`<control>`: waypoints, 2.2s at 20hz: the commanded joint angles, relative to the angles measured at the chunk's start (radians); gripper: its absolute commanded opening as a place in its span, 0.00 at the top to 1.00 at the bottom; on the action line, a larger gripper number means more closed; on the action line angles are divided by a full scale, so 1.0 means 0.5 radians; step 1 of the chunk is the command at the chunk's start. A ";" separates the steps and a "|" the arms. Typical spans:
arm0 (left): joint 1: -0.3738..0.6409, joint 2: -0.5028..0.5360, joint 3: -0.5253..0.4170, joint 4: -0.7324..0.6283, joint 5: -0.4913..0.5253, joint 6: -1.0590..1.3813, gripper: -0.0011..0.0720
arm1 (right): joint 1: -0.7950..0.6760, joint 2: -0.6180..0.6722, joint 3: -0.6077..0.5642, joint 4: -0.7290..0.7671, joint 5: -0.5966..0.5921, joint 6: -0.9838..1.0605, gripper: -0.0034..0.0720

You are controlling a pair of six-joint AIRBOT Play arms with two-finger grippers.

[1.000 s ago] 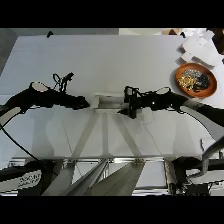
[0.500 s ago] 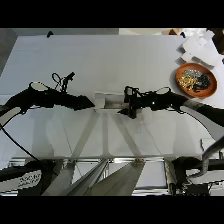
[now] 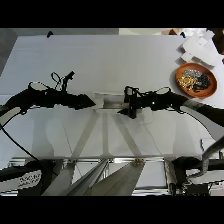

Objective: Fold the box and place the chain.

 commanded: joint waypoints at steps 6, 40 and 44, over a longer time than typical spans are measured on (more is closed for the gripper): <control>-0.118 0.001 -0.001 0.036 0.204 0.123 0.45 | 0.001 0.000 0.000 0.000 0.000 0.001 0.37; -0.378 0.193 0.050 0.743 0.591 -0.381 0.45 | 0.001 0.000 0.000 0.000 0.000 0.001 0.37; -0.423 0.182 0.050 0.858 0.632 -0.530 0.45 | 0.001 0.000 0.001 0.000 0.000 0.001 0.37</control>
